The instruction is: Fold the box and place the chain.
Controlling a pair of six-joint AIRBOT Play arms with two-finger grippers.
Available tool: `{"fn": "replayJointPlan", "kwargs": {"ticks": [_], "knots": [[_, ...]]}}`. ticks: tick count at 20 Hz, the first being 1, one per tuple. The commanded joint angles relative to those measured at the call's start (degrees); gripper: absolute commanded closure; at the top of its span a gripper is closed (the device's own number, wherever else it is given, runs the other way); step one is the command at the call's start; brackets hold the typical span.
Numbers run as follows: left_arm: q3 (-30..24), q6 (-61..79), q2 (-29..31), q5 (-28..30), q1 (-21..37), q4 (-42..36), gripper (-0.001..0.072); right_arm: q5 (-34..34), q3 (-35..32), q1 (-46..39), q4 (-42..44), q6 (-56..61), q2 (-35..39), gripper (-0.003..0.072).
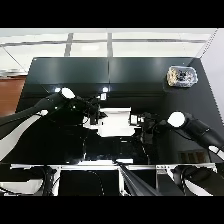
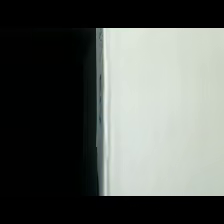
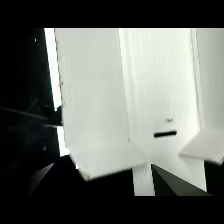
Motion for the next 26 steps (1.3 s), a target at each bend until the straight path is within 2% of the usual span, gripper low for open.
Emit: {"fn": "replayJointPlan", "kwargs": {"ticks": [1,5,7,9,12,18,22,23,26], "knots": [[0.07,0.07,-0.04,-0.07,-0.04,0.39,0.0684,-9.99,-0.11,3.37,7.56,-0.94,-2.1,-0.0004],[0.07,0.07,-0.04,-0.11,-0.04,0.39,0.0684,-11.56,0.39,3.76,4.24,-0.94,-1.44,-0.0003],[0.07,0.07,-0.04,-0.09,-0.04,0.39,0.0685,-9.51,2.47,3.34,-0.63,-0.92,-1.05,-0.0004],[0.07,0.07,-0.04,-0.09,-0.04,0.39,0.0684,-7.17,4.72,1.79,-0.17,-0.92,-1.03,-0.0004],[0.07,0.07,-0.04,-0.13,-0.04,0.37,0.0684,-5.29,5.18,-2.03,6.29,-1.2,-1.05,-0.0004],[0.07,0.04,-0.04,-0.09,-0.04,0.33,0.0684,-4.35,5.18,-5.29,10.16,-7.28,-3.06,-0.0004],[0.07,0.07,-0.04,-0.09,-0.04,0.31,0.0684,-1.49,5.2,-6.84,24.5,-20.65,-7.08,-0.0004],[0.07,0.07,-0.04,-0.09,-0.04,0.28,0.0684,1.01,5.2,-7.37,25.4,-22.47,-8.37,-0.0003],[0.07,0.04,-0.04,-0.07,-0.04,0.28,0.0684,1.57,5.18,-7.19,24.35,-23.19,-10.45,-0.0004]]}}
